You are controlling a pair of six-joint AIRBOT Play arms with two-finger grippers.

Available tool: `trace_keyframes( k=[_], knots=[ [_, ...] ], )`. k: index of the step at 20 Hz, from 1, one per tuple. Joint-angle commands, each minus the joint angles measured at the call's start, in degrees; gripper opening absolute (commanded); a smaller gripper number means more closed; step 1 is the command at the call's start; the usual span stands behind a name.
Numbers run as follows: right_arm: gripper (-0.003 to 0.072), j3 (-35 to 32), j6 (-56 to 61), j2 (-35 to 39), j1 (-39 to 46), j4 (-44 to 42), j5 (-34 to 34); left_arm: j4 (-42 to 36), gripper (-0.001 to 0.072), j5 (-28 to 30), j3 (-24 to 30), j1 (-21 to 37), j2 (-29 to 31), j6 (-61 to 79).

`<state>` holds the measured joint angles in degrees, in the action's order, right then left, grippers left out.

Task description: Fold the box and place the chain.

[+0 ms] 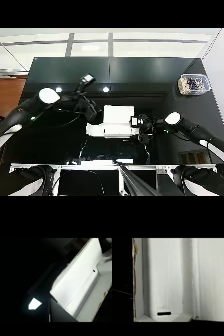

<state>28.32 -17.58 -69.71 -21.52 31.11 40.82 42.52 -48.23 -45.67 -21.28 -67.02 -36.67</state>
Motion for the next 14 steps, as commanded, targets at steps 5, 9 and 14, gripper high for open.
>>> trace_keyframes(
  k=[5,9,14],
  knots=[
    [0.0193,0.0,0.0,-0.02,-0.04,0.02,0.04,-9.33,0.0207,-1.84,15.63,0.35,9.2,26.84],
    [0.0193,0.0,0.0,-0.02,-0.04,0.02,0.04,3.85,0.0711,8.83,16.13,-4.55,7.93,32.28],
    [0.0193,0.0,0.02,-0.02,-0.04,0.02,0.04,4.31,0.0704,7.61,15.08,-5.2,5.31,29.83]
  ],
)
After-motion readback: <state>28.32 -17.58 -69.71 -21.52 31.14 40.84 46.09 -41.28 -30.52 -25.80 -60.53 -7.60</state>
